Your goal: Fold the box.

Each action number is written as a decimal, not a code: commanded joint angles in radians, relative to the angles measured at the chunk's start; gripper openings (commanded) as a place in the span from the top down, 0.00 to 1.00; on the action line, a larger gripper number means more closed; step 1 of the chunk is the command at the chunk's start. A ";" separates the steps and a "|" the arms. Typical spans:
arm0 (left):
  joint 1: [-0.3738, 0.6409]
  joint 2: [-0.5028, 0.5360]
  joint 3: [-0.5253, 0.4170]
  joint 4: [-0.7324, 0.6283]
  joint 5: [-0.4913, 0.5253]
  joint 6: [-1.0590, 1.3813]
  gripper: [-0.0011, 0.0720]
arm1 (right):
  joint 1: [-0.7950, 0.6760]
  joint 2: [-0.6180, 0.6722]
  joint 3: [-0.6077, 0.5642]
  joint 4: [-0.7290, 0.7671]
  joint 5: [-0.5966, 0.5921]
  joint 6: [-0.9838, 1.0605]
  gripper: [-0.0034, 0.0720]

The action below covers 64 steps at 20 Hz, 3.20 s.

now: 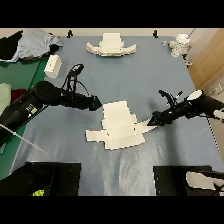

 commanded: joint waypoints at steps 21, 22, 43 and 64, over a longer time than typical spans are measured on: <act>0.246 -0.165 0.001 -0.288 -0.222 0.203 0.41 | 0.174 0.428 -0.278 -0.021 -0.330 0.021 0.95; 0.246 -0.165 0.001 -0.288 -0.222 0.203 0.41 | 0.174 0.428 -0.278 -0.022 -0.330 0.021 0.95; 0.246 -0.165 0.001 -0.288 -0.222 0.203 0.41 | 0.174 0.429 -0.278 -0.024 -0.304 0.021 0.95; 0.246 -0.165 0.001 -0.288 -0.222 0.203 0.41 | 0.174 0.429 -0.278 -0.027 -0.303 0.020 0.95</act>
